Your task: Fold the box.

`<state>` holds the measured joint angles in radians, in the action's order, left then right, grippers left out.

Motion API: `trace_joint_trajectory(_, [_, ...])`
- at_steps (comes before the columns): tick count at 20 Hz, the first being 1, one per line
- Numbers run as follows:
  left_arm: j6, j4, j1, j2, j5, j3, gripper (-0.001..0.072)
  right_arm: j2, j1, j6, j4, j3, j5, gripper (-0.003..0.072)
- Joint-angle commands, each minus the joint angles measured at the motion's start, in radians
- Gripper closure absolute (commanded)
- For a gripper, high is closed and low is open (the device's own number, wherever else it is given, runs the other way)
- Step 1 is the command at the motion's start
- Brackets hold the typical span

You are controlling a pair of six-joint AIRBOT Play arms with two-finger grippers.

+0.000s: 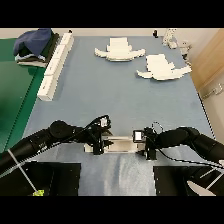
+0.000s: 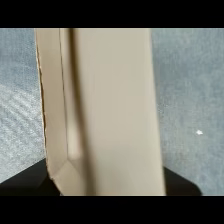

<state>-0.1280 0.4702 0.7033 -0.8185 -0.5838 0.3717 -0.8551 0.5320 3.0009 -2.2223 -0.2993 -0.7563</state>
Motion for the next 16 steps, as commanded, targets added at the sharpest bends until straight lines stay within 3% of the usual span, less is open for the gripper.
trace_joint_trajectory(1, [-0.64, 0.44, 0.0, 0.134, -0.121, 0.004, 0.0349, 0.0, -0.001, 0.0, 0.0, -0.001, -0.004, 0.0236])
trace_joint_trajectory(2, [-0.805, 0.546, 0.0, 0.183, -0.187, 0.008, 0.0429, 0.0, -0.001, 0.0, 0.0, -0.001, -0.004, 0.0237])
trace_joint_trajectory(3, [-0.918, 0.616, 0.0, 0.226, -0.246, 0.013, 0.0639, 0.0, -0.001, 0.0, 0.0, -0.001, -0.004, 0.0236])
trace_joint_trajectory(4, [-0.993, 0.64, 0.0, 0.267, -0.3, 0.015, 0.0696, 0.0, -0.001, 0.0, 0.0, -0.001, -0.004, 0.0237])
trace_joint_trajectory(6, [-1.119, 0.561, 0.001, 0.309, -0.373, 0.015, 0.0697, 0.0, -0.001, 0.0, 0.0, -0.001, -0.004, 0.0236])
trace_joint_trajectory(8, [-1.137, 0.354, 0.002, 0.286, -0.408, 0.014, 0.0697, 0.0, -0.001, 0.0, 0.0, -0.001, -0.004, 0.0236])
trace_joint_trajectory(11, [-1.098, 0.107, 0.002, 0.183, -0.327, 0.017, 0.0697, 0.0, -0.001, 0.0, 0.0, -0.001, -0.004, 0.0237])
trace_joint_trajectory(16, [-1.083, 0.063, 0.0, -0.073, -0.234, 0.19, 0.0698, 0.0, -0.001, 0.0, 0.0, -0.001, -0.004, 0.0236])
